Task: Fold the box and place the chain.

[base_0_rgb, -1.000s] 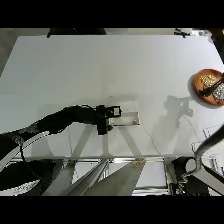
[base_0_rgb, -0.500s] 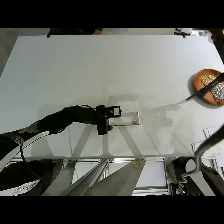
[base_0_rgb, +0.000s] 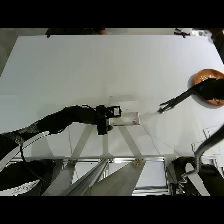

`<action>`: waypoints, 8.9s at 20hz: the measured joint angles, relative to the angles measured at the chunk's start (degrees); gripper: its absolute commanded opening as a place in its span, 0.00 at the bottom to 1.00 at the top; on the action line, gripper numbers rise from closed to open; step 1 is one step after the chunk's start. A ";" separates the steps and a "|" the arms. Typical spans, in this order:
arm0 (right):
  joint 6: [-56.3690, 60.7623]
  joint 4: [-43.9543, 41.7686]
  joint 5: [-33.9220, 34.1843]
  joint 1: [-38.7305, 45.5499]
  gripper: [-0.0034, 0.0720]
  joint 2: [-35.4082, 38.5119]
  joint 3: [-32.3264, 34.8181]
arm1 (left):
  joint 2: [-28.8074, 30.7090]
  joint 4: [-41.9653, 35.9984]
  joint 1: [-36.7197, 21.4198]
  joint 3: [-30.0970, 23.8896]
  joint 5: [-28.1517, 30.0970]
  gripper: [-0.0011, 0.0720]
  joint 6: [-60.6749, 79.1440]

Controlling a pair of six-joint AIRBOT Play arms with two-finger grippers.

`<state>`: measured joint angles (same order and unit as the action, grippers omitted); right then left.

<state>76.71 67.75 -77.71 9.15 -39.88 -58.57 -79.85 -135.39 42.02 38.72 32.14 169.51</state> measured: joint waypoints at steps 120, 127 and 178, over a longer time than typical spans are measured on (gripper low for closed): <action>-42.69 9.70 30.77 -30.95 0.38 -23.69 27.52 | 0.00 -0.02 0.00 0.00 -0.02 0.13 -0.02; -42.12 8.52 32.79 -30.95 0.06 -24.02 27.52 | 0.00 -0.02 0.00 0.00 -0.02 0.13 0.00; -38.77 -23.26 26.99 -30.95 0.28 -16.48 26.12 | 0.00 0.00 0.00 0.00 -0.02 0.13 0.00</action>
<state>37.93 44.49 -50.72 -21.80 -56.36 -32.45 -79.85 -135.39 42.02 38.72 32.12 169.51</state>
